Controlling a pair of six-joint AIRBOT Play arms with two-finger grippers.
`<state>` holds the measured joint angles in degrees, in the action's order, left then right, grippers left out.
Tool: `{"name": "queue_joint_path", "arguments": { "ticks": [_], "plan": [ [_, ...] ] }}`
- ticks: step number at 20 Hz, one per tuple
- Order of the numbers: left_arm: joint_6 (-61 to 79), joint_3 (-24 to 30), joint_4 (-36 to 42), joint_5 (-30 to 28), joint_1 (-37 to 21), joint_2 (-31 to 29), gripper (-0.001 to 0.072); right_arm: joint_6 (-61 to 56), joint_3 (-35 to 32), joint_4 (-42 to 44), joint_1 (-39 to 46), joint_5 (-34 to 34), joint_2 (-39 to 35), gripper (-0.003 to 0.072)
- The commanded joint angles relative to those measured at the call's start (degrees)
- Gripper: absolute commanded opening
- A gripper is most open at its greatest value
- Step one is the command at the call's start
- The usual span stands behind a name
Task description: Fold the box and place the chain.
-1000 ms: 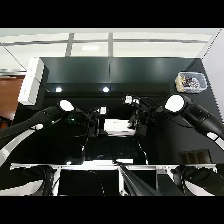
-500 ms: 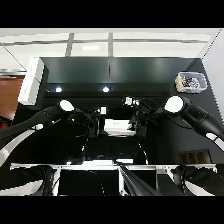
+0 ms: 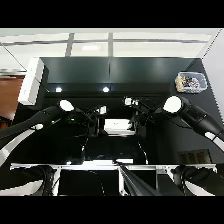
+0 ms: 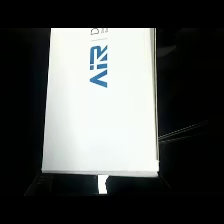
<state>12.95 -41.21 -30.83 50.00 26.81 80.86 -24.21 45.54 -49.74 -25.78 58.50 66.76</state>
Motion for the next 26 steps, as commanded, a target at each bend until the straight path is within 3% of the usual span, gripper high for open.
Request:
{"name": "queue_joint_path", "arguments": {
  "ticks": [1,5,7,11,13,18,26],
  "plan": [
    [0.11,-0.04,-0.2,0.07,0.0,0.0,0.0354,-2.99,2.03,-0.96,0.48,4.72,-2.1,0.0282],
    [0.11,-0.04,-0.2,0.04,0.0,0.0,0.0354,-16.81,2.93,-0.85,4.98,8.33,-5.97,0.0258],
    [0.11,-0.04,-0.2,0.02,0.0,0.0,0.0354,-25.59,0.7,2.75,8.15,9.2,-5.92,0.0009],
    [0.11,-0.04,-0.2,-0.04,0.0,0.0,0.0354,-25.68,-10.14,29.4,9.79,4.66,-5.88,0.0007],
    [0.11,-0.04,-0.2,-0.04,0.0,0.0,0.0354,-26.53,-13.29,36.89,9.29,-0.2,-5.88,0.0007],
    [0.11,-0.04,-0.2,-0.04,0.0,0.0,0.0354,-28.13,-13.84,36.68,7.02,-3.93,-4.59,0.0007],
    [0.11,-0.04,-0.17,-0.02,0.0,0.0,0.0354,-29.18,-13.84,35.56,4.96,-8.5,3.85,0.0009]
  ]
}}
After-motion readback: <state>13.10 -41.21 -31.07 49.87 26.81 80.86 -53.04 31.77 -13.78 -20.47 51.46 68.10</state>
